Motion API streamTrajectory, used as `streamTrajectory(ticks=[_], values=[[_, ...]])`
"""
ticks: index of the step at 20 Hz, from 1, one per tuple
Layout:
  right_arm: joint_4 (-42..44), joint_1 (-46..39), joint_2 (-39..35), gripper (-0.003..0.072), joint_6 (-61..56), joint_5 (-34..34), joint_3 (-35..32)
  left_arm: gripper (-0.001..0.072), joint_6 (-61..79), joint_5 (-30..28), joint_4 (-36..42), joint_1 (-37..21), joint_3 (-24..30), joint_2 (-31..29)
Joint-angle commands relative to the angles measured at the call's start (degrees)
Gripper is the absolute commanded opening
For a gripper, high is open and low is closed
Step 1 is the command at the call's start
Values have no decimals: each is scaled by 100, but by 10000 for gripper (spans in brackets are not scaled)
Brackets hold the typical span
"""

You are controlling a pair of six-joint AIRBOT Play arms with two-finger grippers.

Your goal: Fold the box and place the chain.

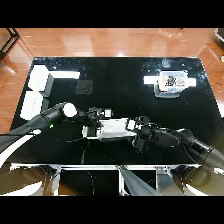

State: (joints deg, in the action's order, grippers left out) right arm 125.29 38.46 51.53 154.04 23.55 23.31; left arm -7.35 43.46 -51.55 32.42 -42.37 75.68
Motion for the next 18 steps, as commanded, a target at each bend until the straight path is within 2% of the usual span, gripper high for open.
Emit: streamTrajectory(ticks=[1,7,13,18], values=[[-105,-205,-70,700,-9,20,96,20,4,9,-2,4,2,2],[-81,-181,-87,700,267,540,181,19,4,9,-2,4,2,2],[46,-319,168,700,417,581,446,19,4,11,-2,7,2,2],[492,-680,599,700,1067,1255,734,19,4,11,-2,7,2,2]])
